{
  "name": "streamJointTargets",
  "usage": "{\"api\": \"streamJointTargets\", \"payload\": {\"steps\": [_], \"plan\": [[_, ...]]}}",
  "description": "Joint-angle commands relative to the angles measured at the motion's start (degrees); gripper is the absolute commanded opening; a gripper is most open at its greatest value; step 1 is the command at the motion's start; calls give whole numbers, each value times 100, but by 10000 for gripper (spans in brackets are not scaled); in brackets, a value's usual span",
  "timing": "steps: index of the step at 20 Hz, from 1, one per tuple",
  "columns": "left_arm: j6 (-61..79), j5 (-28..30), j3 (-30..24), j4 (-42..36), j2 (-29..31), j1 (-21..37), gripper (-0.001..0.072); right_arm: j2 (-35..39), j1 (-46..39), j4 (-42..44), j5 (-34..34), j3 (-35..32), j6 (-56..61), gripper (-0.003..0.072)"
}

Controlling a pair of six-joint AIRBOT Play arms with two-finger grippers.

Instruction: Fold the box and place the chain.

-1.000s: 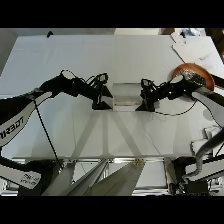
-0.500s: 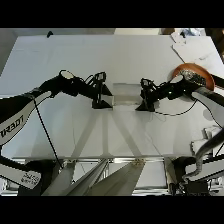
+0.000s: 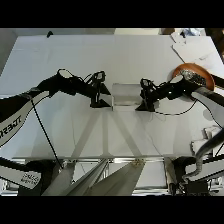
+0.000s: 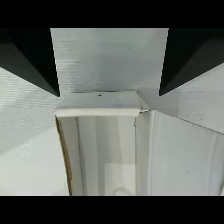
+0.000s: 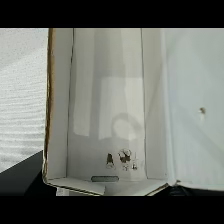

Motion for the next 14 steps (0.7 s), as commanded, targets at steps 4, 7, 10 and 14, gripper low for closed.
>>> {"api": "streamJointTargets", "payload": {"steps": [4,7,10,14], "plan": [[2,142,-2,-7,-81,-186,699,-4,-2,0,7,0,4,528],[17,153,-2,-7,-118,-341,699,-4,0,0,7,0,4,528],[15,352,-2,-46,-181,-409,698,-4,0,0,7,0,2,528],[15,664,-2,-205,-363,-584,697,-4,-2,0,7,0,2,528]]}}
